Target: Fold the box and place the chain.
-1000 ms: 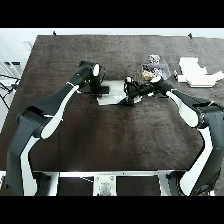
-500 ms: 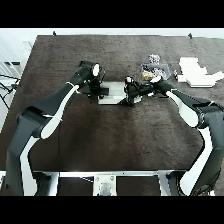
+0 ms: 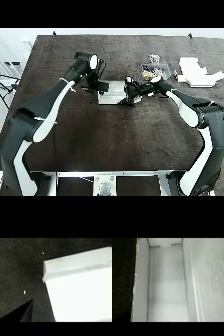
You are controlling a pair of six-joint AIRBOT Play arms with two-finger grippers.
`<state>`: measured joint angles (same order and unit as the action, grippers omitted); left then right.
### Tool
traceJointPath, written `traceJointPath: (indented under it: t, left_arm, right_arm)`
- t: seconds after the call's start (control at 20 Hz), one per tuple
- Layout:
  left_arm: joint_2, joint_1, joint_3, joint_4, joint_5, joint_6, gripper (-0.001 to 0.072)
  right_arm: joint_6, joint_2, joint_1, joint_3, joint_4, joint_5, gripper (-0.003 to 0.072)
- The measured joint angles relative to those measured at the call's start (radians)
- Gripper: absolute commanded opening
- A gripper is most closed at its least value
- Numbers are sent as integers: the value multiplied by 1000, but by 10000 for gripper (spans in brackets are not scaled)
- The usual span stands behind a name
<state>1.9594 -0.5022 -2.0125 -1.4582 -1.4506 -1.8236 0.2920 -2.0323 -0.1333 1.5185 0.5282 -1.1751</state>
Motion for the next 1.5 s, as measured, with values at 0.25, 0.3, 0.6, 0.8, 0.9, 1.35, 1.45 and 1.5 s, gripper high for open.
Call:
traceJointPath:
  t: [0.25,0.3,0.6,0.8,0.9,1.35,1.45,1.5]
  left_arm:
    - [-126,31,0,0,27,177,705]
    - [-150,42,-1,4,37,222,705]
    - [-213,156,14,179,58,602,705]
    - [-219,262,89,442,82,950,705]
    - [-217,296,147,514,115,1106,704]
    - [-182,336,327,690,230,1559,720]
    - [-146,352,335,721,177,1635,720]
    - [-124,362,338,744,155,1677,720]
  right_arm:
    - [0,0,0,0,0,0,584]
    - [0,0,0,0,0,0,584]
    - [0,0,0,0,0,-1,583]
    - [0,0,0,0,0,-1,584]
    - [0,0,0,0,0,-1,583]
    - [0,0,0,0,0,-1,584]
    - [0,0,0,0,0,-1,584]
    - [0,0,0,0,0,-1,584]
